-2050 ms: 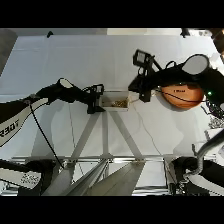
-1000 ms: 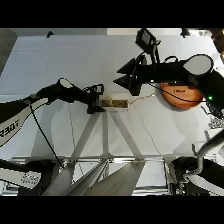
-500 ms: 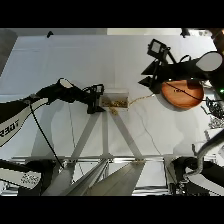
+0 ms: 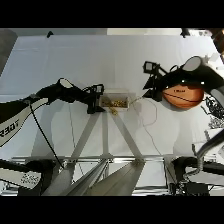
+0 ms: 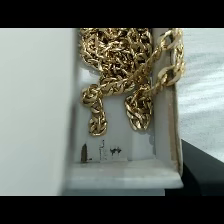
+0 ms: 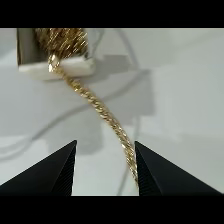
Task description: Fold the box and place the chain.
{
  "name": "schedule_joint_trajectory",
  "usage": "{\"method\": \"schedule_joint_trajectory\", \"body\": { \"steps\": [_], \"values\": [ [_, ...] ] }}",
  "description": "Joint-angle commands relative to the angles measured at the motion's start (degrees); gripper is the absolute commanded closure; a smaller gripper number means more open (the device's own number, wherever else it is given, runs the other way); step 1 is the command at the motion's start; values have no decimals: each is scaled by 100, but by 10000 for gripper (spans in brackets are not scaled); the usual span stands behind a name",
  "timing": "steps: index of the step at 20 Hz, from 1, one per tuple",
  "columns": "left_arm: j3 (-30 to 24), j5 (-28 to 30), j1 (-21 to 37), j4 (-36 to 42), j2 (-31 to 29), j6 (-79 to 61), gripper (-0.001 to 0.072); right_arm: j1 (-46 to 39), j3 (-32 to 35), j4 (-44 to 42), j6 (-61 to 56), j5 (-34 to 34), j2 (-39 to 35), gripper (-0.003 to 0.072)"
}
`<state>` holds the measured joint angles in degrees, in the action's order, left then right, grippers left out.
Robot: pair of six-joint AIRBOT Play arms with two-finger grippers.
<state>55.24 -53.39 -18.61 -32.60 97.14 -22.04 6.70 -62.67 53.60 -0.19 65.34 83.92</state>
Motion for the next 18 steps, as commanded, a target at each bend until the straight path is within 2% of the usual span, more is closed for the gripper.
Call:
{"method": "schedule_joint_trajectory", "body": {
  "steps": [1, 10, 11, 12, 14, 18],
  "values": [
    [-2, 2, -4, -2, -2, 0, 551, 131, 2, 17, 898, -203, 577, 272],
    [0, 2, -4, -2, -4, 0, 551, 289, 2, 254, 1113, -798, 1182, 276],
    [-2, 0, -4, -2, -2, 0, 551, 319, 2, 479, 1045, -807, 1213, 305],
    [-2, 2, -4, -2, -2, 0, 551, 348, 0, 734, 940, -820, 1217, 403],
    [0, 2, -4, -2, -2, 0, 551, 358, 0, 979, 632, -804, 1215, 666],
    [0, 2, -4, -2, -2, 0, 551, 372, 0, 885, -264, -741, 1008, 677]
  ]
}}
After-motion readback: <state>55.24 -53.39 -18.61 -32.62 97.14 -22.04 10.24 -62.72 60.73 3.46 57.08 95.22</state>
